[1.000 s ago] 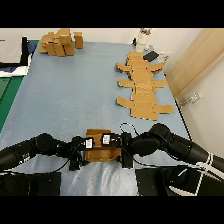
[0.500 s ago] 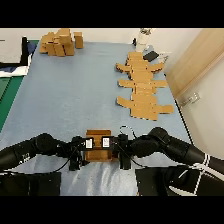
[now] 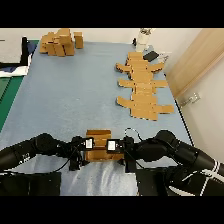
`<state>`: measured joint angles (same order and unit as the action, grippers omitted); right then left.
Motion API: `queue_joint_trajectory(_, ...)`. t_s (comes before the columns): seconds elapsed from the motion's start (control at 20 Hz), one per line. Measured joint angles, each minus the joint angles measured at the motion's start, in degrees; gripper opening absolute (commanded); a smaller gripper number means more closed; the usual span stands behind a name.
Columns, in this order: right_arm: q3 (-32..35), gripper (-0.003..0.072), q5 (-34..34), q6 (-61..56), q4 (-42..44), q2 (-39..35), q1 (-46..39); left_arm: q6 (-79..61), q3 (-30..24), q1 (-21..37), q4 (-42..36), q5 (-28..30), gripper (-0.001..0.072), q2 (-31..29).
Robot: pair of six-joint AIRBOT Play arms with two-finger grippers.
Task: Fold the box.
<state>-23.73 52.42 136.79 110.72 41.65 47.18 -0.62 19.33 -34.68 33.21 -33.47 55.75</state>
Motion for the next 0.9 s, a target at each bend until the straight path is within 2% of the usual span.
queue_joint_trajectory(0.15, 0.90, 0.0399, -2.01, -0.68, -1.81, -0.22, -0.04, 0.00, 0.00, 0.00, 0.00, 0.00, 0.0587, 0.00)
queue_joint_trajectory(0.45, 1.40, 0.0388, -8.52, 2.25, -0.52, 0.96, -0.04, 0.02, 0.00, 0.00, 0.00, -0.02, 0.0587, 0.00)
queue_joint_trajectory(0.6, 1.44, 0.0275, -9.64, 3.76, 2.12, 1.14, -0.04, 0.02, 0.00, 0.00, 0.00, -0.02, 0.0587, 0.00)
queue_joint_trajectory(0.7, 1.49, 0.0157, -10.36, 5.22, 3.85, 1.20, -0.04, 0.02, 0.00, 0.00, 0.00, -0.02, 0.0587, 0.00)
queue_joint_trajectory(0.9, 1.53, 0.0157, -12.20, 7.72, 5.49, 1.90, 0.02, 0.02, 0.00, 0.00, 0.00, -0.02, 0.0587, 0.00)
